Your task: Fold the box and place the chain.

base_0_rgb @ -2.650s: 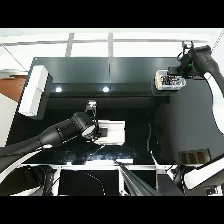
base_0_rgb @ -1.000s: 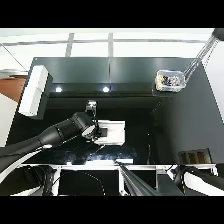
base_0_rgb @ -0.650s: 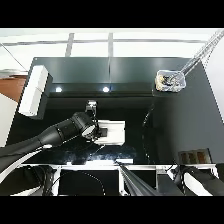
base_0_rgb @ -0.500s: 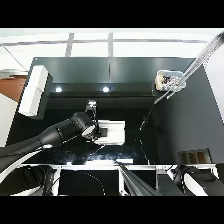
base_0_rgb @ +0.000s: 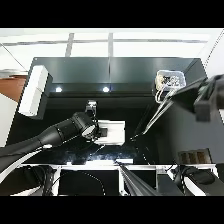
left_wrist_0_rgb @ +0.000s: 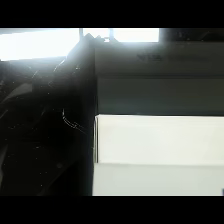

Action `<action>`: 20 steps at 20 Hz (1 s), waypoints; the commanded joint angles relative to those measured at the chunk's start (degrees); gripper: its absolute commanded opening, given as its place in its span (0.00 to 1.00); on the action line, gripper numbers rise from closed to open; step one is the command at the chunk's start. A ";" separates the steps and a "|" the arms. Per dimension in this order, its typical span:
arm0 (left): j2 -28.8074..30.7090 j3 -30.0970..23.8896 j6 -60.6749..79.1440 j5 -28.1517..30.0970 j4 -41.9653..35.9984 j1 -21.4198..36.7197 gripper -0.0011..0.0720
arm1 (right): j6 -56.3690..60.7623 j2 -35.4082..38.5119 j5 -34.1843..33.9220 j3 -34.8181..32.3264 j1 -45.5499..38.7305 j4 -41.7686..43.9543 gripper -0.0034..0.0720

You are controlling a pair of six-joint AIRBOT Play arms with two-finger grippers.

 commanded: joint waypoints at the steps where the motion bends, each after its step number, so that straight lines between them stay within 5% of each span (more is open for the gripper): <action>1: -0.02 -0.02 0.00 0.00 -0.04 -0.02 0.06 | -0.13 0.28 0.35 -2.19 5.44 5.55 0.07; 15: -0.02 -0.02 0.00 0.11 -0.04 -0.02 0.06 | 1.79 -2.38 25.35 -2.19 16.44 10.08 0.07; 20: -0.02 -0.02 0.00 0.09 -0.04 -0.02 0.06 | 3.32 -2.49 25.07 -2.19 16.44 6.84 0.07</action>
